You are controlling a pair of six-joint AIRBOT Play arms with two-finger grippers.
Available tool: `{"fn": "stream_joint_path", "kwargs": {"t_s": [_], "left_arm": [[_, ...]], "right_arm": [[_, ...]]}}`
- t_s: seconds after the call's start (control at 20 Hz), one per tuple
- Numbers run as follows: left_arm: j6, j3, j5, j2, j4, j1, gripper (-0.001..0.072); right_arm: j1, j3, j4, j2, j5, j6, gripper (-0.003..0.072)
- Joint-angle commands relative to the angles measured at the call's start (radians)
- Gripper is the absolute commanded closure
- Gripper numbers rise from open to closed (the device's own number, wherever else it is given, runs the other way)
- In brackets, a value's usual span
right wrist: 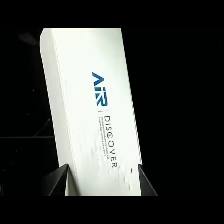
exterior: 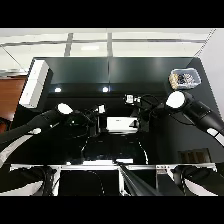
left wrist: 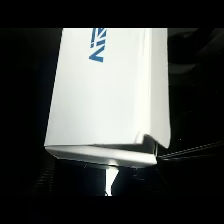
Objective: Fold the box and place the chain.
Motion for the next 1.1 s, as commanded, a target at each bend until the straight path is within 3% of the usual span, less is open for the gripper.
{"fn": "stream_joint_path", "kwargs": {"t_s": [0.0, 0.05, 0.15, 0.2, 1.05], "left_arm": [[0.002, 0.001, -0.001, 0.000, 0.000, 0.000, 0.0246], [0.002, 0.001, -0.001, 0.000, 0.000, 0.000, 0.0246], [0.002, 0.001, -0.001, 0.000, 0.000, 0.000, 0.0246], [0.002, 0.001, -0.001, 0.000, 0.000, 0.000, 0.0246], [0.002, 0.001, -0.003, 0.000, 0.000, 0.000, 0.0246]], "right_arm": [[0.000, 0.001, 0.008, 0.001, 0.006, 0.011, 0.0201], [0.000, 0.001, 0.008, 0.001, 0.009, 0.014, 0.0202], [0.000, 0.001, 0.008, 0.001, 0.014, 0.034, 0.0407], [0.000, 0.000, 0.002, 0.001, 0.016, 0.036, 0.0424], [0.001, 0.000, 0.000, -0.006, 0.027, 0.043, 0.0424]]}}
